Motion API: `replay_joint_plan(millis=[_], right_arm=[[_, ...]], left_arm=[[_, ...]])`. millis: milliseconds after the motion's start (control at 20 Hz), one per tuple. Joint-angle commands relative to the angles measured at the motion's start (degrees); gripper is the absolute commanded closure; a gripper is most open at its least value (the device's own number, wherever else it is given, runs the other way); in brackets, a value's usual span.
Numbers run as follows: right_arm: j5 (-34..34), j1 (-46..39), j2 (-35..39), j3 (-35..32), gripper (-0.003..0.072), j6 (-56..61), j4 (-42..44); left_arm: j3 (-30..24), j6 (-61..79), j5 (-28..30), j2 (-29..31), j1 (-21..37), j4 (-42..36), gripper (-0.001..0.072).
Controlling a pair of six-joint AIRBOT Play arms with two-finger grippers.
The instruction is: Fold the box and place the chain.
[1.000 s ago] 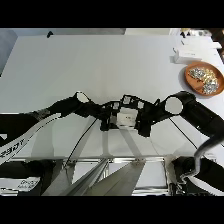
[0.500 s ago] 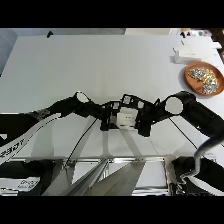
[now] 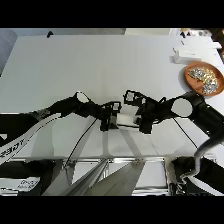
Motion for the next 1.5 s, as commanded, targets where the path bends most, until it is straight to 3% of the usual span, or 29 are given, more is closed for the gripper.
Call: replay_joint_plan(millis=[0, 100, 450, 1050, 1100, 1450], right_arm=[[1.9, 0.0, 1.6, 0.0, 0.0416, -0.1, -0.7], [1.9, 0.0, 0.8, 0.0, 0.0467, -0.2, -0.7], [-1.2, 0.0, -0.5, 0.0, 0.046, -6.4, 3.8], [-2.6, 0.0, -5.7, 0.0, 0.0472, -7.0, 2.0], [-2.6, 0.0, -5.7, 0.0, 0.0527, -7.0, 2.0], [-1.0, 0.0, -5.7, 0.0, 0.0642, -7.0, 1.9]], left_arm=[[0.0, -0.3, 0.2, 0.0, 0.0, -0.2, 0.0537], [0.0, -0.3, 0.2, 0.0, 0.0, -0.2, 0.0537], [0.0, -0.3, 0.2, 0.0, 0.0, -0.2, 0.0537], [0.0, -0.3, 0.2, 0.0, 0.0, -0.2, 0.0537], [0.0, -0.3, 0.2, 0.0, 0.0, -0.2, 0.0537], [0.0, -0.3, 0.2, 0.0, 0.0, -0.2, 0.0537]])
